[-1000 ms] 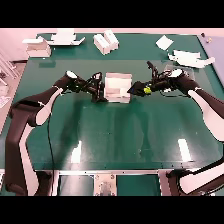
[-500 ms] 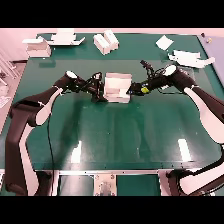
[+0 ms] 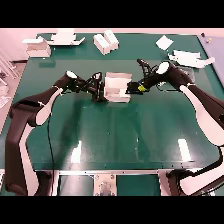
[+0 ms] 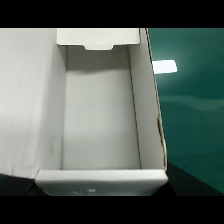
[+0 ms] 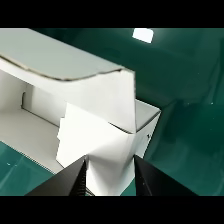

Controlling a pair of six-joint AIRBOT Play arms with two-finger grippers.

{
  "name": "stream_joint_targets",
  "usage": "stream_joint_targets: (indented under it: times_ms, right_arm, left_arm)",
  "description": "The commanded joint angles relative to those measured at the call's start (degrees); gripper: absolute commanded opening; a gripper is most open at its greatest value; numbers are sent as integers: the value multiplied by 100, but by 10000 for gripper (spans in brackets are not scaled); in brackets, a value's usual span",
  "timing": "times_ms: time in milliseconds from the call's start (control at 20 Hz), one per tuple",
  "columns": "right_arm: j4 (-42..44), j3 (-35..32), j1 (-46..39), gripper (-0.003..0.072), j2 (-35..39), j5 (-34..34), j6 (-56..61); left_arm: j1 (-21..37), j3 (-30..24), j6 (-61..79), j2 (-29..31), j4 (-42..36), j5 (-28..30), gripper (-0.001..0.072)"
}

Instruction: Fold the box and place the chain.

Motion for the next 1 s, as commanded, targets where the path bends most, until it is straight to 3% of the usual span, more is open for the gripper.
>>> stream_joint_targets:
  times_ms: [0,450,950]
  right_arm:
    - [-483,157,101,344,4,24,476]
    - [-1185,262,435,345,-35,232,1274]
    - [-1217,317,511,345,-328,-59,1696]
  left_arm:
    - [0,-2,2,-2,7,-22,405]
    - [0,-2,2,-2,9,-20,405]
    - [0,-2,0,-2,7,-24,405]
